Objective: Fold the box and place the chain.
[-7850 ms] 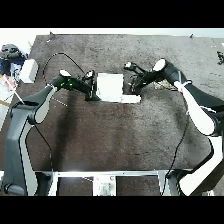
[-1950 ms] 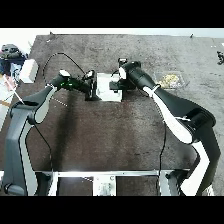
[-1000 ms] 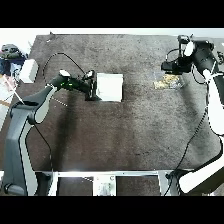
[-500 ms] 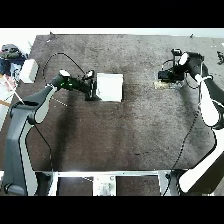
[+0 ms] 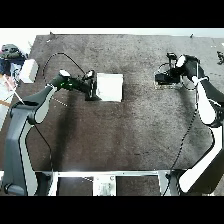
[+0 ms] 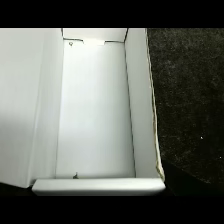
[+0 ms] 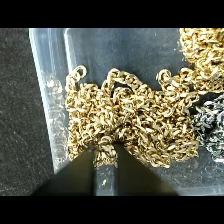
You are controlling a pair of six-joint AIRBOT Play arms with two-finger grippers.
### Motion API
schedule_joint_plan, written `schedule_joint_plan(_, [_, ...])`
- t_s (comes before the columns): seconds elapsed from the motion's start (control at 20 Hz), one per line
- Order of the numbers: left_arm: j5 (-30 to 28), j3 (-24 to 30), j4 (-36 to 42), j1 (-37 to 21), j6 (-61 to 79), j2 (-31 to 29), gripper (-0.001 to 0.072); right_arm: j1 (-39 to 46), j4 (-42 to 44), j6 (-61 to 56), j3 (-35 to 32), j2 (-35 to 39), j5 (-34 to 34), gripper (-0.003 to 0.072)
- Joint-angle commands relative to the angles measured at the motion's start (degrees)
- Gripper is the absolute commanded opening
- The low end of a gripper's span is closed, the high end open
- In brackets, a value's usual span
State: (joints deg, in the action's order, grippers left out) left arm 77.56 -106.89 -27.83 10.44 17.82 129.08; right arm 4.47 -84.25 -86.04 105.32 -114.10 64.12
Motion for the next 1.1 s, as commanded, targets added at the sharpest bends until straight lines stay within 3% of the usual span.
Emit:
schedule_joint_plan(0.0, [0.0, 0.0, 0.0, 0.0, 0.0, 0.0, 0.0525, 0.0, -1.6, 0.3, 0.0, -0.1, 0.6, 0.0011])
schedule_joint_plan(0.35, [0.0, 0.0, 0.0, 0.0, 0.0, 0.0, 0.0525, -0.1, -2.5, 0.3, 0.0, 4.1, 1.0, 0.0009])
schedule_joint_plan(0.65, [0.0, 0.0, 0.0, 0.0, 0.0, 0.0, 0.0525, -0.8, -2.5, 1.1, 0.0, 21.5, 0.5, 0.0009])
schedule_joint_plan(0.85, [0.0, 0.0, 0.0, 0.0, 0.0, 0.0, 0.0525, -4.3, -2.5, 3.6, 0.0, 35.1, -7.7, 0.0009])
schedule_joint_plan(1.05, [0.0, 0.0, 0.0, 0.0, 0.0, 0.0, 0.0525, -10.0, -2.5, 4.4, 0.0, 44.0, -19.1, 0.0009])
